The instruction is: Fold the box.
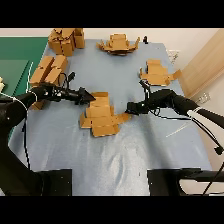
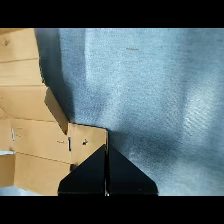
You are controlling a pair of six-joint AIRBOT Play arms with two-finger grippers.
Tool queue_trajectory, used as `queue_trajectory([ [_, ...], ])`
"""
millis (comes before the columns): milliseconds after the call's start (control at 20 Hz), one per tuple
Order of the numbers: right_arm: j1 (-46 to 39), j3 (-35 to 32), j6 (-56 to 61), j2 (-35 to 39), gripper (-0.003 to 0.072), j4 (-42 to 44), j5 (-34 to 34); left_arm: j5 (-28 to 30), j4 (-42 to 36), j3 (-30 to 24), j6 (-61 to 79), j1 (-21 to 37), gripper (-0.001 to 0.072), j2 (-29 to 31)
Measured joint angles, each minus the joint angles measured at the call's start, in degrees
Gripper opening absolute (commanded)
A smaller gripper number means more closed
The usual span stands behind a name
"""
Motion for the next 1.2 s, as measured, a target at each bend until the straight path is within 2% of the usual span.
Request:
queue_trajectory([
  [200, 0.0, 0.0, 0.4, 0.0, 0.0009, 0.0, 0.4, -3.2, 1.2, 0.2, 2.7, 0.0, 0.0203, 0.0],
  [600, 0.0, 0.0, 1.0, 0.0, 0.0009, 0.0, 0.7, -4.7, 5.2, 0.2, 4.0, 0.0, 0.0202, 0.0],
  [650, 0.0, 0.0, 1.0, 0.0, 0.0009, 0.0, 0.7, -4.7, 5.6, 0.2, 4.1, 0.0, 0.0169, 0.0],
  [700, 0.0, 0.0, 1.0, 0.0, 0.0009, 0.0, 0.7, -4.7, 5.8, 0.2, 4.3, 0.0, 0.0107, 0.0],
  [950, 0.0, 0.0, 1.1, 0.0, 0.0009, 0.0, 0.4, -3.9, 6.1, 0.2, 4.9, 0.0, 0.0104, 0.0],
  [1000, 0.0, 0.0, 1.1, 0.0, 0.0009, 0.0, 0.3, -3.6, 6.2, 0.2, 5.0, 0.0, 0.0023, 0.0],
  [1200, 0.0, 0.0, 1.1, 0.0, 0.0009, 0.0, 0.0, -2.8, 6.2, 0.2, 8.0, 0.0, 0.0019, 0.0],
])
